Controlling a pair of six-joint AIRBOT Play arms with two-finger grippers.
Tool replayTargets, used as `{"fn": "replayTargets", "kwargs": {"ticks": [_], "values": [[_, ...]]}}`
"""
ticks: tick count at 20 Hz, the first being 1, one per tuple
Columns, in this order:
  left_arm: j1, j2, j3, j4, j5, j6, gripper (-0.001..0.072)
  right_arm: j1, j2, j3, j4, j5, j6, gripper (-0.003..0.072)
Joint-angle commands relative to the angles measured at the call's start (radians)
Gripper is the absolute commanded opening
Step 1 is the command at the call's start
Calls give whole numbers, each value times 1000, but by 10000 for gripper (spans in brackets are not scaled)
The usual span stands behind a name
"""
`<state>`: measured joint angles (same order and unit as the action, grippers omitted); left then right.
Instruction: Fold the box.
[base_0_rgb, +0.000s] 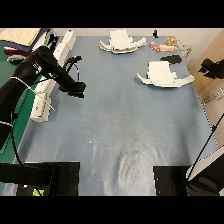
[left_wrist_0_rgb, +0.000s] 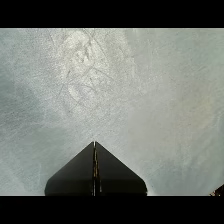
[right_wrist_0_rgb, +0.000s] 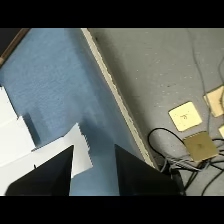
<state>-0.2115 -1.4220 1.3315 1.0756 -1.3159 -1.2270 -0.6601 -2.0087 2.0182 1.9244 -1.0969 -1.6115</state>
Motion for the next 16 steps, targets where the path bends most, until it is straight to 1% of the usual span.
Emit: {"fn": "replayTargets", "kwargs": {"ticks": [1, 4, 7, 8, 9, 10, 11, 12, 14, 15, 16], "values": [[0, 0, 1, 0, 0, 0, 14, -18, -89, 16, 151, 42, -92, 423], [0, 0, 1, 0, 0, 0, 14, -18, -118, 16, 203, 21, -104, 414], [0, 0, 1, 0, 0, 0, 14, -18, -119, 17, 275, -11, -149, 412], [0, 0, 1, 0, 0, 0, 14, -18, -119, 16, 287, -23, -153, 338], [0, 0, 1, 0, 0, 0, 14, -18, -119, 16, 288, -37, -153, 287], [0, 0, 1, 0, 0, 0, 14, -18, -119, 16, 291, -55, -153, 287], [0, 0, 1, 0, 0, 0, 14, -18, -119, 17, 295, -78, -154, 242], [0, 0, 1, 0, 0, 0, 14, -18, -118, 17, 303, -108, -156, 115], [0, 0, 1, 0, 0, 0, 14, -18, -115, 17, 330, -180, -163, 29], [0, 0, 1, 0, 0, 0, 14, -18, -113, 16, 345, -214, -163, 1], [0, 0, 1, 0, 0, 0, 14, -17, -110, 16, 359, -248, -169, 1]]}}
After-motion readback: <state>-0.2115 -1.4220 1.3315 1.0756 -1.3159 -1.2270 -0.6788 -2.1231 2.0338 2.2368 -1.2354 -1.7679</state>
